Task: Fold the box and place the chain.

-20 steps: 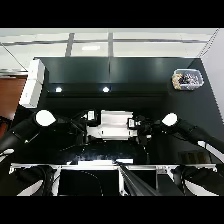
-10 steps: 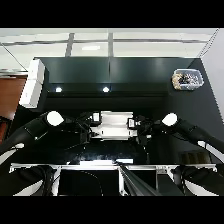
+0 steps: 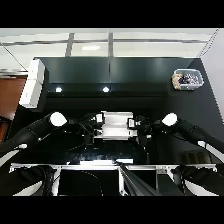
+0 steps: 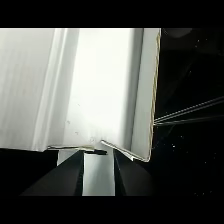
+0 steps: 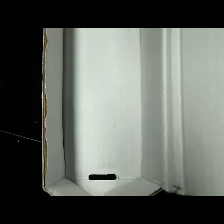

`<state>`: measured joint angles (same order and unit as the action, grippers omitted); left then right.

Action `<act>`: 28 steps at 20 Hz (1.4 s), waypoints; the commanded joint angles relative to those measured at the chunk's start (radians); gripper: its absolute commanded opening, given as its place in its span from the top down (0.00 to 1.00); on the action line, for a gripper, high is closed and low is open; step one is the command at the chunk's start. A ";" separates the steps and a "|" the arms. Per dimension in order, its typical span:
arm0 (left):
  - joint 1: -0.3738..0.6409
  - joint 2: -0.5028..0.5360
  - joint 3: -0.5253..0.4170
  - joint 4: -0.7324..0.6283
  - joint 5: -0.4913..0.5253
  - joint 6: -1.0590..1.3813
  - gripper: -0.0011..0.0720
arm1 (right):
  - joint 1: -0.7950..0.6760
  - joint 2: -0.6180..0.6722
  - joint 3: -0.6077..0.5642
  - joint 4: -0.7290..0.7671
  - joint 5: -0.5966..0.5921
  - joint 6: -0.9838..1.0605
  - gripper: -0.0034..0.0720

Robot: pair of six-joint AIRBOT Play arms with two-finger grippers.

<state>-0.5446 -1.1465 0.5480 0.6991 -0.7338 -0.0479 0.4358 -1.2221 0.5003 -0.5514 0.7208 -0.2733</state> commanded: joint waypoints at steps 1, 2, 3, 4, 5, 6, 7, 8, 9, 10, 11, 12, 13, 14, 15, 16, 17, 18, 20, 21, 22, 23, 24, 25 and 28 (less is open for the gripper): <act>-0.005 -0.005 -0.001 -0.055 -0.007 -0.004 0.69 | 0.000 0.000 0.000 0.000 0.000 0.000 0.54; -0.005 -0.013 -0.001 -0.080 -0.007 -0.004 0.68 | 0.000 0.000 0.000 0.000 0.000 0.000 0.54; -0.008 -0.023 -0.001 -0.091 0.005 -0.004 0.69 | 0.000 0.000 0.000 0.000 0.000 0.000 0.54; -0.017 -0.036 -0.001 -0.091 0.026 -0.004 0.68 | 0.000 0.000 0.000 0.000 0.000 0.000 0.54; -0.025 -0.048 0.000 -0.091 0.042 -0.004 0.68 | 0.000 0.000 0.000 0.000 0.000 0.000 0.54; -0.034 -0.057 0.000 -0.090 0.055 -0.004 0.69 | 0.000 0.000 0.000 0.000 0.000 0.000 0.54; -0.039 -0.061 0.000 -0.091 0.066 -0.004 0.69 | 0.000 0.000 0.000 0.000 0.000 0.000 0.54; -0.040 -0.062 0.000 -0.091 0.074 -0.004 0.69 | 0.000 0.000 0.000 0.000 0.000 0.000 0.54; -0.040 -0.063 0.000 -0.091 0.076 -0.004 0.68 | 0.000 0.000 0.000 0.000 0.000 0.000 0.54; -0.039 -0.063 0.000 -0.091 0.076 -0.004 0.68 | 0.000 0.000 0.000 0.000 0.000 0.000 0.54; -0.039 -0.063 0.000 -0.091 0.076 -0.004 0.67 | 0.000 0.000 0.000 0.000 0.000 0.000 0.54; -0.039 -0.063 0.000 -0.091 0.071 -0.005 0.64 | 0.000 0.000 0.000 0.000 0.000 0.000 0.54; -0.040 -0.063 0.000 -0.091 0.071 -0.004 0.64 | 0.000 0.000 0.000 0.000 0.000 0.000 0.54; -0.040 -0.063 0.000 -0.091 0.071 -0.004 0.64 | 0.000 0.000 0.000 0.000 0.000 0.000 0.54; -0.040 -0.063 0.000 -0.091 0.071 -0.004 0.49 | 0.000 0.000 0.000 0.000 0.000 0.000 0.54; -0.040 -0.063 0.000 -0.091 0.071 -0.004 0.41 | 0.000 0.000 0.000 0.000 0.000 0.000 0.54; -0.040 -0.063 0.000 -0.091 0.071 -0.004 0.45 | 0.000 0.000 0.000 0.000 0.000 0.000 0.54; -0.040 -0.063 0.000 -0.091 0.071 -0.004 0.45 | 0.000 0.000 0.000 0.000 0.000 0.000 0.54; -0.040 -0.063 0.000 -0.091 0.071 -0.004 0.68 | 0.000 0.000 0.000 0.000 0.000 0.000 0.54; -0.040 -0.063 0.000 -0.091 0.071 -0.004 0.67 | 0.000 0.000 0.000 0.000 0.000 0.000 0.54; -0.040 -0.063 0.000 -0.091 0.073 -0.004 0.57 | 0.000 0.000 0.000 0.000 0.000 0.000 0.54; -0.040 -0.063 0.000 -0.091 0.073 -0.004 0.43 | 0.000 0.000 0.000 0.000 0.000 0.000 0.54; -0.040 -0.063 0.000 -0.090 0.072 -0.004 0.44 | 0.000 0.000 0.000 0.000 0.000 0.000 0.54; -0.039 -0.063 0.000 -0.090 0.073 -0.004 0.58 | 0.000 0.000 0.000 0.000 0.000 0.000 0.54; -0.034 -0.057 0.007 -0.057 0.056 -0.021 0.95 | 0.000 0.000 0.000 0.000 0.000 0.000 0.54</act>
